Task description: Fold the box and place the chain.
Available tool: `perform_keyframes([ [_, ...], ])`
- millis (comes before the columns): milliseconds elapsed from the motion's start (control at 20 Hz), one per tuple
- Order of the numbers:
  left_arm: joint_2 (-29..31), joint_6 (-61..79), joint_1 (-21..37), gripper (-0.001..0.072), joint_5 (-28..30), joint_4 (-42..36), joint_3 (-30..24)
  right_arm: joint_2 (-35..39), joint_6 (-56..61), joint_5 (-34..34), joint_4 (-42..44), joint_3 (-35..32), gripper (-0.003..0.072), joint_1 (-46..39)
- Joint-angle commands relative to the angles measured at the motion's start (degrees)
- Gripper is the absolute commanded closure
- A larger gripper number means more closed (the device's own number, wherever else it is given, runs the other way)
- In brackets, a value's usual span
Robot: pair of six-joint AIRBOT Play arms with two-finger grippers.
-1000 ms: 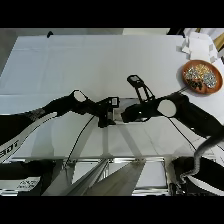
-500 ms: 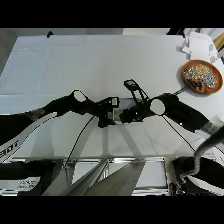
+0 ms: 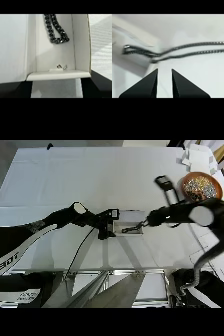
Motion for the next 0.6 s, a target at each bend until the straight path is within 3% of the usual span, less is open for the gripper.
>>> perform_keyframes([
  [0, 0.0, 0.0, 0.0, 0.0399, 0.0, 0.0, 0.0, 0.2, 0.2, 1.3, -6.5, 0.1, 0.0488, -11.7],
  [300, 0.0, 0.0, 0.0, 0.0399, 0.0, 0.0, 0.0, -12.7, -0.3, -5.8, -7.1, 0.1, 0.0481, -17.4],
  [400, 0.0, 0.0, 0.0, 0.0399, 0.0, 0.0, 0.0, -17.1, -0.2, -8.5, -8.3, 0.1, 0.0384, -17.4],
  [550, 0.0, 0.0, 0.0, 0.0399, 0.0, 0.0, 0.0, -21.8, 0.0, -11.7, -9.0, 0.1, 0.0383, -17.4],
])
